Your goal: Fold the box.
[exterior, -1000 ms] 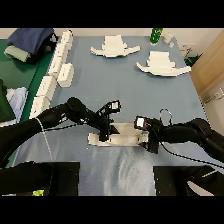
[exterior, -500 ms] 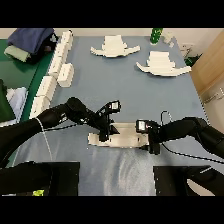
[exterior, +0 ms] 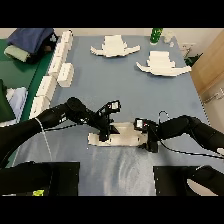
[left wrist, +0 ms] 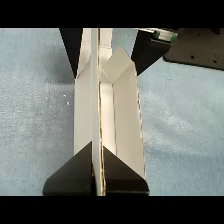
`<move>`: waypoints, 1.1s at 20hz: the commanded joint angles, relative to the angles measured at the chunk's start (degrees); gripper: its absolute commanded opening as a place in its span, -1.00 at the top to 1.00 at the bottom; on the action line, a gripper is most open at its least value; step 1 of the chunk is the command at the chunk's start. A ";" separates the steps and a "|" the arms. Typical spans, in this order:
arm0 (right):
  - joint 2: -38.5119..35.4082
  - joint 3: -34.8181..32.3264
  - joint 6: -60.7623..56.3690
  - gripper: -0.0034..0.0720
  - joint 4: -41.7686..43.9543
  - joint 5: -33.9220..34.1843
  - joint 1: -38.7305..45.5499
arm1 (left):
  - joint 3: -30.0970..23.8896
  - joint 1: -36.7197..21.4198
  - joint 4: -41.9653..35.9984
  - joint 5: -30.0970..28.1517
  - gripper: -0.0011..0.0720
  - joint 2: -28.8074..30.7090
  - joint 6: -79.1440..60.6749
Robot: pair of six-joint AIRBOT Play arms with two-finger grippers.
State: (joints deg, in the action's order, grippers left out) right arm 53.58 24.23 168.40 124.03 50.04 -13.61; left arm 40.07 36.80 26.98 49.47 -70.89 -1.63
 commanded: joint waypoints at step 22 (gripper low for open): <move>0.66 -1.31 3.50 -0.80 3.39 -1.64 -0.09 | -0.02 0.00 0.02 0.09 0.93 0.00 -0.02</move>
